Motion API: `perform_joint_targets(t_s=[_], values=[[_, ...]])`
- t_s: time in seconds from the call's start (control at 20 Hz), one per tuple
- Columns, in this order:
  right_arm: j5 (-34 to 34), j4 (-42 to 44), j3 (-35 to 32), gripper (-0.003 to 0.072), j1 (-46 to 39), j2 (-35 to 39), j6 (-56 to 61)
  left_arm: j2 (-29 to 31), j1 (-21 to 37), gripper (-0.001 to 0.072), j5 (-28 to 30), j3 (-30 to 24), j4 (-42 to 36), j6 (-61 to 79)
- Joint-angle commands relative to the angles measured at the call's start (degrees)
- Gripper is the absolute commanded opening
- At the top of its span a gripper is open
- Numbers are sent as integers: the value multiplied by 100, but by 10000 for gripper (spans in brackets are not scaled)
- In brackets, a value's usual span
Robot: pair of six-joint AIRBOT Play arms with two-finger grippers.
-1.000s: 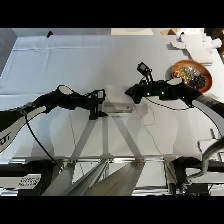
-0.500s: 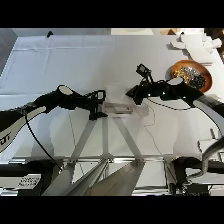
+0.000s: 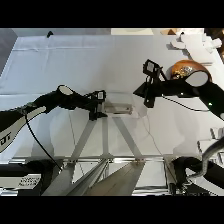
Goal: Fold the box and place the chain.
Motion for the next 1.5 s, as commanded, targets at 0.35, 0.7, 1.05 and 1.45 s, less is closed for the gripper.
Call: perform_joint_targets(t_s=[0.35, 0.7, 1.05, 1.45], values=[[247, -1207, -525, 273, 4, 190, -1226, -4, 0, 275, -11, 0, -20, -4], [-468, -87, -1119, 296, 4, 9, -2741, -4, 0, 275, -11, 0, -20, -4], [-612, 741, -1121, 294, 31, -935, -3322, -4, 0, 275, -11, 0, -20, -4], [-1069, 785, -1121, 171, 586, -1121, -3303, -4, 0, 275, -11, 0, -20, -4]])
